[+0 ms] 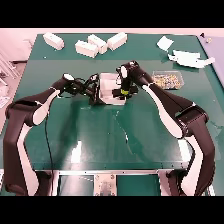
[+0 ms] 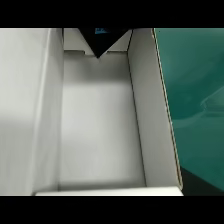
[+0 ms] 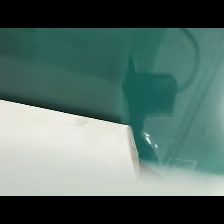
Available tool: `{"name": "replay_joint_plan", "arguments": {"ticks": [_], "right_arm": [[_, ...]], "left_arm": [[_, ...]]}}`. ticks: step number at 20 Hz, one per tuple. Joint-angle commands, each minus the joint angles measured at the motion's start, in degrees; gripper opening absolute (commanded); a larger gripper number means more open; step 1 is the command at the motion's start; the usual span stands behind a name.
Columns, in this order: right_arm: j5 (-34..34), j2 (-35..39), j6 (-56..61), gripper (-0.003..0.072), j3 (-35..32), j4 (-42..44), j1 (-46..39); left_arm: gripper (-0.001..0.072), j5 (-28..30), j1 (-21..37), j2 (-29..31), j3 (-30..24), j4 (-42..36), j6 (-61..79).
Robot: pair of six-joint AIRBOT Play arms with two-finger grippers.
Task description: Fold the box and place the chain.
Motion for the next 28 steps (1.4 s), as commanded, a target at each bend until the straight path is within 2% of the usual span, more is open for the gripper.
{"name": "replay_joint_plan", "arguments": {"ticks": [1,3,5,6,13,19,22,25,28], "right_arm": [[3.0,0.0,0.3,0.0401,1.4,-0.5,-0.4],[5.1,0.1,0.4,0.0461,2.2,-2.2,-0.8],[5.8,0.2,0.4,0.0484,3.3,-2.2,-1.4],[5.9,0.3,0.4,0.0545,4.0,-2.2,-1.4],[5.0,5.4,-1.9,0.0546,6.7,-2.4,-1.4],[5.0,12.2,-7.3,0.0545,6.7,-12.5,-2.5],[4.6,14.2,-11.7,0.0545,6.7,-15.4,-5.8],[3.1,14.3,-13.7,0.0514,6.3,-15.2,-11.4],[0.5,14.3,-16.5,0.0514,4.4,-14.8,-16.6]], "left_arm": [[0.0592,0.1,0.0,0.0,0.0,-0.1,0.0],[0.0592,0.1,0.0,0.0,0.0,-0.1,0.0],[0.0592,0.1,0.0,0.0,0.0,-0.1,0.0],[0.0592,0.1,0.0,0.0,0.0,-0.1,0.0],[0.0592,0.1,0.0,0.0,0.0,-0.1,0.0],[0.0592,0.1,0.0,0.0,0.0,-0.1,0.0],[0.0592,0.1,0.0,0.0,0.0,-0.1,0.0],[0.0592,0.1,0.0,0.0,0.0,-0.1,0.0],[0.0592,0.1,0.0,0.0,0.0,-0.1,0.0]]}}
